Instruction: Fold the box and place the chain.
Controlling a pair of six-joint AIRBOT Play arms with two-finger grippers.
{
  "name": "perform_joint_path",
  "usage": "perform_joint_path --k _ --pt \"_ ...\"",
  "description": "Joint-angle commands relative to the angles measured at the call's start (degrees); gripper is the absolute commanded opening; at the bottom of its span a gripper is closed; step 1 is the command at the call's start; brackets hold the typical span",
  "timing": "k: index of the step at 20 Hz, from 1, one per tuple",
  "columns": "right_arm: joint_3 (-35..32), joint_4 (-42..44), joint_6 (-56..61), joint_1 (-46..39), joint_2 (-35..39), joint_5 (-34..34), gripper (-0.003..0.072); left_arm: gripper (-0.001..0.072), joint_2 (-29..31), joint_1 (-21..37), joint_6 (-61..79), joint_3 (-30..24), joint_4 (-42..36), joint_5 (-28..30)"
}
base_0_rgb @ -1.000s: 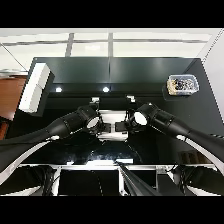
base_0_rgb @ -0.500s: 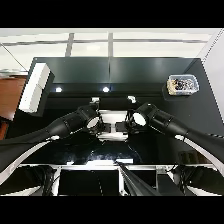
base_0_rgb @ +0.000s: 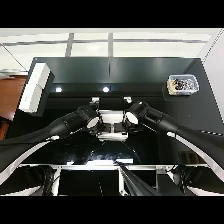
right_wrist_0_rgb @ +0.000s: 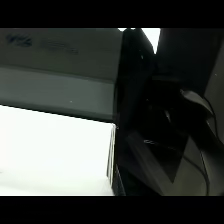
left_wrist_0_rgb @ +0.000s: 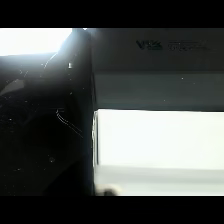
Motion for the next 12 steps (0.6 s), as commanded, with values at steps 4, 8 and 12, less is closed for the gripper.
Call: perform_joint_path --k 4,8,12 --pt "0.5 -0.7 3.2 0.1 -1.2 1.3 0.0199 0.0029 0.0 -0.1 0.0 0.0 -0.2 0.0" --pt "0.5 -0.6 3.6 0.1 -2.1 0.3 0.0199 0.0029 0.0 -0.1 0.0 0.0 -0.2 0.0" --pt "0.5 -0.5 3.8 0.1 -3.1 0.1 0.0199 0.0030 0.0 -0.1 0.0 0.0 -0.3 0.0"
